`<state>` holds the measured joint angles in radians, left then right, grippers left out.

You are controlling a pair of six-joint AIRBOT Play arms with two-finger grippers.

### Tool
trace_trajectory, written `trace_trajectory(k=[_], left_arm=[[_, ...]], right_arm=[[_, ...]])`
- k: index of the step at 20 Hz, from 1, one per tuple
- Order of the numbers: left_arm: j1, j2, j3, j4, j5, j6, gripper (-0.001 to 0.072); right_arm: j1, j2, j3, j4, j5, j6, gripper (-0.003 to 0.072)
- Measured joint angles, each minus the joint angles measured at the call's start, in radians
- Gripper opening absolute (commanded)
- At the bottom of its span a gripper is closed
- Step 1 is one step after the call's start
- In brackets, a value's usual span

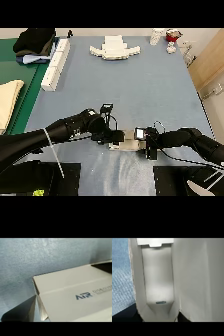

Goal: Fold the box.

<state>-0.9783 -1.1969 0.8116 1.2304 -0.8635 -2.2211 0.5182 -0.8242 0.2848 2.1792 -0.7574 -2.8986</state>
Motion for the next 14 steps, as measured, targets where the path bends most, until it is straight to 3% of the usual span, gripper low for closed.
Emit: trace_trajectory(k=[2,3,9,10,11,14], left_arm=[[-0.013,-0.019,0.014,0.050,-0.003,-0.090,0.0392],[-0.016,-0.025,0.018,0.074,-0.008,-0.127,0.0292],[-0.038,-0.040,0.028,0.158,-0.017,-0.256,0.0282],[-0.047,-0.041,0.028,0.178,-0.018,-0.281,0.0130],[-0.054,-0.042,0.029,0.198,-0.021,-0.306,0.0030],[-0.077,-0.043,0.029,0.246,-0.031,-0.354,0.0016]], right_arm=[[0.000,0.000,0.000,0.000,0.000,0.000,0.0507],[0.000,0.000,0.000,0.000,0.000,0.000,0.0507],[0.000,0.000,0.000,0.000,0.000,0.001,0.0507],[0.000,0.000,0.000,0.000,0.000,0.001,0.0507],[0.000,0.000,0.000,0.001,0.000,0.001,0.0507],[0.000,0.000,0.000,0.000,0.003,-0.003,0.0507]])
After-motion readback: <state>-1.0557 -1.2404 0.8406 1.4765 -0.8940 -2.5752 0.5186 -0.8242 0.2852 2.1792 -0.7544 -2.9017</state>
